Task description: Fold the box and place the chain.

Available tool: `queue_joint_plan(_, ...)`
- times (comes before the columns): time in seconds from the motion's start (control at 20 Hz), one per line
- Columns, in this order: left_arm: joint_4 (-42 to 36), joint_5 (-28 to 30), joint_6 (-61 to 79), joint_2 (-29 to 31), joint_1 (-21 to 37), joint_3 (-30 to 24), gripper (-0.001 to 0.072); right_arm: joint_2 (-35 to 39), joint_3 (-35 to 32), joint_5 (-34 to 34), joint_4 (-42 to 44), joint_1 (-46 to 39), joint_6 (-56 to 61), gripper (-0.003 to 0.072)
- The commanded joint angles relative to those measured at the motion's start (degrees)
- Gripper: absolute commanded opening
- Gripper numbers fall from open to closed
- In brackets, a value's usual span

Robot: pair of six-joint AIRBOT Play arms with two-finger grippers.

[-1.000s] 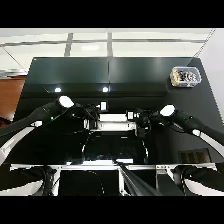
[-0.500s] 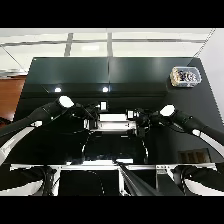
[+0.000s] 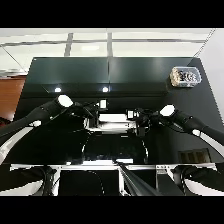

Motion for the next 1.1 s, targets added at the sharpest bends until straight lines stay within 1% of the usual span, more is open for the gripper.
queue_joint_plan(0.0,5.3,-0.5,-6.6,3.4,0.4,1.6,0.0708,0.0,0.0,-0.1,0.0,0.0,0.1,0.0489)
queue_joint_plan(0.1,14.8,-1.1,-15.4,8.5,1.7,2.0,0.0708,0.0,0.0,-0.1,0.0,0.0,0.1,0.0489)
queue_joint_plan(0.2,23.2,-4.6,-28.3,14.3,3.9,2.0,0.0708,0.0,0.0,-0.1,0.0,0.0,0.1,0.0489)
queue_joint_plan(0.25,24.6,-8.2,-34.9,16.5,5.1,2.0,0.0703,0.0,0.0,-0.1,0.0,0.0,0.1,0.0489)
queue_joint_plan(0.3,24.4,-12.0,-41.4,17.9,6.1,1.9,0.0690,0.0,0.0,-0.1,0.0,0.0,0.1,0.0489)
queue_joint_plan(0.35,23.3,-15.8,-48.9,18.2,6.6,1.9,0.0635,0.0,0.0,-0.1,0.0,0.0,0.1,0.0489)
queue_joint_plan(0.4,21.8,-19.6,-55.9,17.9,6.5,1.8,0.0421,0.0,0.0,-0.1,0.0,0.0,0.1,0.0489)
queue_joint_plan(0.45,19.4,-23.3,-60.0,17.5,6.2,1.3,0.0079,0.0,0.0,-0.1,0.0,0.0,0.2,0.0489)
queue_joint_plan(0.5,15.8,-26.0,-59.8,17.1,5.5,0.1,0.0026,0.0,0.0,-0.1,0.0,0.0,0.2,0.0489)
queue_joint_plan(0.55,12.3,-26.5,-59.0,16.9,4.2,-1.5,0.0026,0.0,0.0,-0.1,0.0,0.0,0.2,0.0489)
queue_joint_plan(0.65,5.3,-23.1,-53.7,16.3,-0.3,-4.7,0.0026,0.0,0.0,-0.1,0.0,0.0,0.2,0.0489)
queue_joint_plan(0.75,-0.4,-13.8,-49.2,14.8,-4.1,-5.9,0.0026,0.0,0.0,-0.1,0.0,0.0,0.2,0.0489)
queue_joint_plan(0.8,-3.2,-7.3,-47.1,14.4,-5.0,-5.8,0.0026,0.0,0.0,-0.1,0.0,0.0,0.2,0.0489)
queue_joint_plan(0.9,-8.8,5.5,-43.8,14.5,-4.4,-5.6,0.0028,0.0,0.0,-0.1,0.0,0.0,0.2,0.0489)
queue_joint_plan(0.95,-9.8,9.3,-43.4,14.4,-3.3,-5.1,0.0028,0.0,0.0,-0.1,0.0,0.0,0.2,0.0489)
queue_joint_plan(1.0,-9.7,11.1,-43.4,13.9,-1.9,-4.5,0.0026,0.0,0.0,-0.1,0.0,0.0,0.2,0.0489)
queue_joint_plan(1.05,-9.7,10.9,-43.6,13.1,-0.5,-3.9,0.0025,0.0,0.0,-0.1,0.0,0.0,0.2,0.0489)
